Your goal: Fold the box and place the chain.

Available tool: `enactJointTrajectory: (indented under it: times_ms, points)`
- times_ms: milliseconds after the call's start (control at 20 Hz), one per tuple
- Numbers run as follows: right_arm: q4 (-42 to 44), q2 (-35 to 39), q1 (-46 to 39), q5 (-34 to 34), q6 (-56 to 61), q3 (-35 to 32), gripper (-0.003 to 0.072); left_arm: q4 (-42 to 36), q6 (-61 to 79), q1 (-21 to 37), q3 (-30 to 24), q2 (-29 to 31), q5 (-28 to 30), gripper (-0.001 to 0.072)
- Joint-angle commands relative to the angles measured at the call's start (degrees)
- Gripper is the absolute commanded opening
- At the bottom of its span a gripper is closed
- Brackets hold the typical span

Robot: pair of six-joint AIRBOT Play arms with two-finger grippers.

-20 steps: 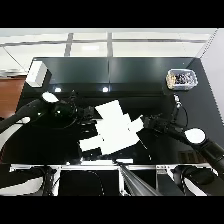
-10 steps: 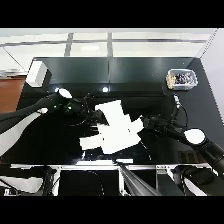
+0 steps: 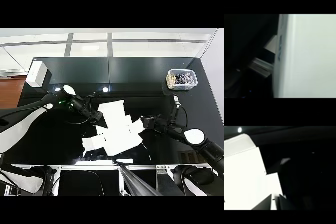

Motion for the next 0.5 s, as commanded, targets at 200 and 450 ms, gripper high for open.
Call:
enactJointTrajectory:
  times_ms: [200, 450]
  points:
    - [-30.5, 0.1, -10.0, 20.6, -0.1, 14.6, 0.0644, 3.4, 4.1, 0.5, 4.1, 3.3, -0.6, 0.0026]
    - [-45.6, 0.0, -13.0, 30.1, -0.8, 22.5, 0.065, -2.1, 27.9, -0.4, -8.7, 21.4, 15.8, 0.003]
